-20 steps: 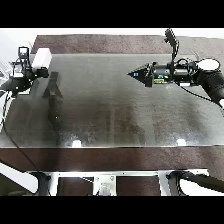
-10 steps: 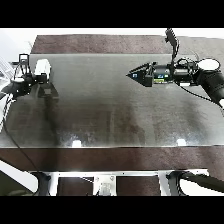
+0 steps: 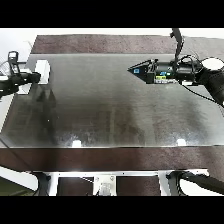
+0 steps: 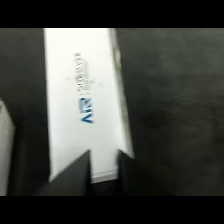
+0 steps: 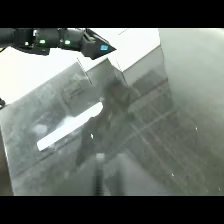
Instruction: Fold the box and place the chain.
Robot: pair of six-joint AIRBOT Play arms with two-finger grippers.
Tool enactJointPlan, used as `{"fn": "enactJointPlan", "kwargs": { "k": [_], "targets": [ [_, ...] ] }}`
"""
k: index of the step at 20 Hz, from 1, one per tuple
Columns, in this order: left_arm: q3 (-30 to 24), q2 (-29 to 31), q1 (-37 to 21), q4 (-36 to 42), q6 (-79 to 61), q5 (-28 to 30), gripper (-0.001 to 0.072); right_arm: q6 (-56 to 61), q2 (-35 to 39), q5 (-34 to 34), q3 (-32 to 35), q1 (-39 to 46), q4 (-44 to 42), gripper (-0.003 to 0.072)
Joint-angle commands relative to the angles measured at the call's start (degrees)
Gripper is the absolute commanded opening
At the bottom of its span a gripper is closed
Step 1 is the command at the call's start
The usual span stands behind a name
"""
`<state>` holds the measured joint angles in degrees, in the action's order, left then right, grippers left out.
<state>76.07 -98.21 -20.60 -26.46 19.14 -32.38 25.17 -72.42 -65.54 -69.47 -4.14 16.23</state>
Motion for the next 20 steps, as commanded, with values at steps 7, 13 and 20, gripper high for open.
{"fn": "enactJointPlan", "kwargs": {
  "k": [7, 13, 20],
  "targets": [
    [-11.5, 32.5, 6.5, 2.4, -2.8, -10.7, 0.0014, 7.9, 17.2, 14.5, 6.8, 0.0, 9.6, -0.0001],
    [-39.1, 59.7, 12.8, 6.3, -7.9, 1.0, 0.0015, 6.2, 39.9, 34.6, 34.6, -0.1, 9.6, -0.0002],
    [-60.6, 74.2, 14.0, 7.3, -7.0, 1.4, 0.002, 5.9, 61.6, 37.0, 61.1, -0.1, 9.5, 0.0]
  ]
}}
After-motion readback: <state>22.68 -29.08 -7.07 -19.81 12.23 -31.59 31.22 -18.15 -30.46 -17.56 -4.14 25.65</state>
